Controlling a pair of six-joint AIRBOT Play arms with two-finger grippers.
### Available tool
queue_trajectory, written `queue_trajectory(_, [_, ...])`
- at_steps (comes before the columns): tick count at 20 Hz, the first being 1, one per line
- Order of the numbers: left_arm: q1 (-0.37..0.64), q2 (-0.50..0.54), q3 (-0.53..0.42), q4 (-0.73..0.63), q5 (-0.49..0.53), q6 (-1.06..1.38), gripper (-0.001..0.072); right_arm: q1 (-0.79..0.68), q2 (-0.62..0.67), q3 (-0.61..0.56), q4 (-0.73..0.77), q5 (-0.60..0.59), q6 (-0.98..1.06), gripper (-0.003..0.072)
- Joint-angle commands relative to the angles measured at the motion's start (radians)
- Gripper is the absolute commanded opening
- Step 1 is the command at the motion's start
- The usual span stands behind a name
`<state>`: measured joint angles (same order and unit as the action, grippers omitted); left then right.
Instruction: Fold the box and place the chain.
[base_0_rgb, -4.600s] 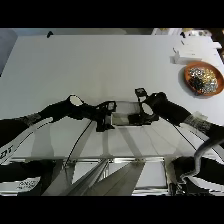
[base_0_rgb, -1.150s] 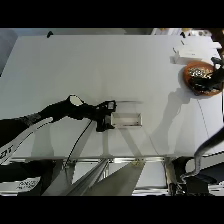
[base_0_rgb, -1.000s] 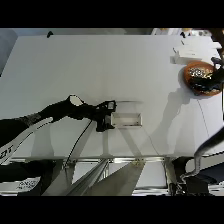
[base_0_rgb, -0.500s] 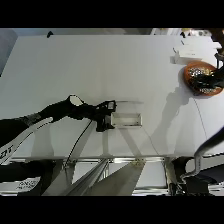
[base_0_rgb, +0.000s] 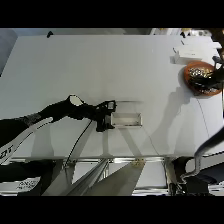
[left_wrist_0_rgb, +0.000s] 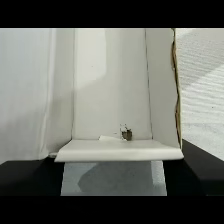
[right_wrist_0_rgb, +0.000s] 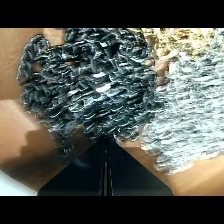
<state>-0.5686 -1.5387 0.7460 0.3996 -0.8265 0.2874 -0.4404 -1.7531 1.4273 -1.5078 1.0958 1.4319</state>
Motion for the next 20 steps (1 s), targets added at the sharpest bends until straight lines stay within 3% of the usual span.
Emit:
queue_trajectory(1, [0.0,0.001,0.0,0.0,0.0,0.0,0.0271,-0.001,0.101,0.004,-0.023,0.005,-0.011,0.0017])
queue_trajectory(8, [0.0,0.001,0.0,0.0,0.0,0.0,0.0271,-0.001,0.343,0.004,-0.034,0.053,-0.054,0.0018])
queue_trajectory(9, [0.0,0.001,0.0,0.0,0.0,0.0,0.0271,-0.001,0.338,0.004,-0.034,0.082,-0.062,0.0024])
queue_trajectory(11, [0.0,0.001,0.0,0.0,0.0,0.0,0.0271,-0.001,0.306,0.003,-0.033,0.119,-0.072,0.0199])
queue_trajectory(12, [0.0,0.001,0.0,0.0,0.0,0.0,0.0271,-0.001,0.283,0.004,-0.034,0.121,-0.072,0.0245])
queue_trajectory(20, [0.0,0.001,0.0,0.0,0.0,0.0,0.0271,-0.001,0.068,0.004,-0.027,-0.052,-0.067,0.0249])
